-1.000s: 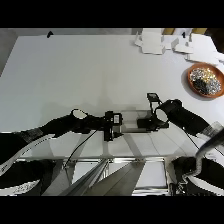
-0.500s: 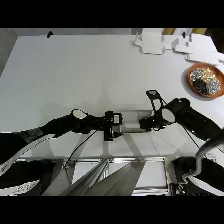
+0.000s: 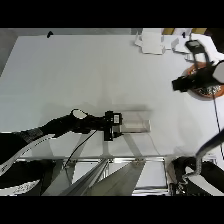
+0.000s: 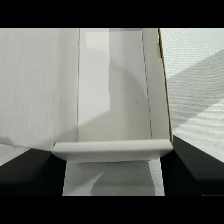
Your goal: Fold the box and place the chain.
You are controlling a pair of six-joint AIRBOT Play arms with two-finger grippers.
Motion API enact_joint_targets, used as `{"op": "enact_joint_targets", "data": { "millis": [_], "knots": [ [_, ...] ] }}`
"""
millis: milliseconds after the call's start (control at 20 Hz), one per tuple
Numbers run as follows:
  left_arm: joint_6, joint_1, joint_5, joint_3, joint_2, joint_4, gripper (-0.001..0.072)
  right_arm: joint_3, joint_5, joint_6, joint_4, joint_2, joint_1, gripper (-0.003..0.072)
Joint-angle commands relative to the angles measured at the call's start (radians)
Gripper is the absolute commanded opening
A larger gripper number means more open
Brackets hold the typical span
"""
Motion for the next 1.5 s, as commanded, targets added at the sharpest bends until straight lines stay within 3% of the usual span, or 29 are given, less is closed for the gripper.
{"op": "enact_joint_targets", "data": {
  "millis": [0,200,400,800,1450],
  "knots": [
    [0.000,0.000,0.000,0.000,0.000,0.000,0.0209,0.035,-0.233,-0.056,-0.010,-0.076,-0.252,0.0169],
    [0.001,0.000,0.000,0.000,0.000,0.000,0.0209,0.035,-0.336,-0.054,-0.009,-0.220,-0.453,0.0170],
    [0.001,0.000,0.000,0.000,0.000,0.000,0.0209,0.035,-0.417,-0.045,0.062,-0.339,-0.547,0.0170],
    [0.000,0.000,0.000,0.000,0.000,0.000,0.0209,0.035,-0.485,-0.048,0.083,-0.481,-0.545,0.0179],
    [0.000,0.000,0.000,0.000,0.000,0.000,0.0209,0.035,-0.472,-0.048,0.087,-0.544,-0.545,0.0172]
  ]
}}
